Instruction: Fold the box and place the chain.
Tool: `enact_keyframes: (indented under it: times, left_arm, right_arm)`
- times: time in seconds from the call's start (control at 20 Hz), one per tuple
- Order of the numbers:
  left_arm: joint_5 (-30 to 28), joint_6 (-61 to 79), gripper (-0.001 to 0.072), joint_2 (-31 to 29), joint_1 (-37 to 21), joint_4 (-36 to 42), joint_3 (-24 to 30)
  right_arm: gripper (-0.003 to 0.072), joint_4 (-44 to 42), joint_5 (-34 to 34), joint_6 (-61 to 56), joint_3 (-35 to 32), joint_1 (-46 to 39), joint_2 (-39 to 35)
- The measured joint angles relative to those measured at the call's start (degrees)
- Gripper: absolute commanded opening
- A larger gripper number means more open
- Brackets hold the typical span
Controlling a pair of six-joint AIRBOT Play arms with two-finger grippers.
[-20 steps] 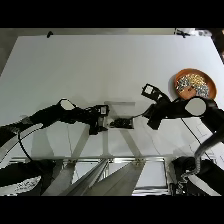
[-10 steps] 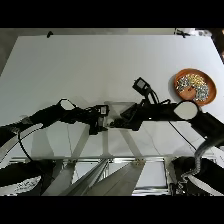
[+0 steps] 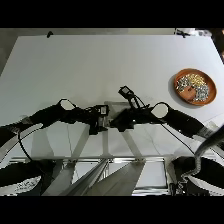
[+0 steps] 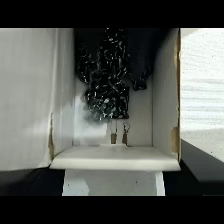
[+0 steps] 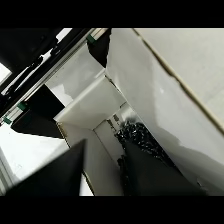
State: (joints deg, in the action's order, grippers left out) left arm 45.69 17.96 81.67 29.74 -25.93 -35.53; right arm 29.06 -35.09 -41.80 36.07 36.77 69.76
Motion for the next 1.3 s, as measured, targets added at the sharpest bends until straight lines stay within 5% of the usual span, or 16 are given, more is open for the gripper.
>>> enact_keyframes:
  times: [0.15,0.25,0.35,0.45,0.5,0.65,0.95,1.3]
  left_arm:
    - [0.0,0.0,0.0332,0.0,0.0,0.0,0.0]
    - [0.0,0.0,0.0332,0.0,0.0,0.0,0.0]
    - [0.0,0.0,0.0332,0.0,0.0,0.0,0.0]
    - [0.0,0.0,0.0332,0.0,0.0,0.0,0.0]
    - [0.0,0.0,0.0332,0.0,0.0,0.0,0.0]
    - [0.0,0.0,0.0332,0.0,0.0,0.0,0.0]
    - [0.0,0.0,0.0332,0.0,0.0,0.0,0.0]
    - [0.0,0.0,0.0332,0.0,0.0,0.0,0.0]
  right_arm:
    - [0.0346,-0.4,-0.7,-0.1,0.0,0.1,-2.3]
    - [0.0200,-0.3,-1.4,-0.2,0.1,-0.7,-6.2]
    - [0.0198,1.7,-3.0,-0.5,0.9,-2.1,-11.2]
    - [0.0154,7.3,-5.6,-3.4,3.0,-4.4,-15.8]
    - [0.0042,11.0,-7.0,-5.4,4.4,-6.0,-17.5]
    - [0.0010,18.6,-9.6,-8.9,9.0,-10.8,-18.9]
    - [0.0008,23.8,-15.8,-9.2,21.3,-14.5,-5.1]
    - [0.0007,25.4,-33.3,-4.4,34.6,-14.5,15.0]
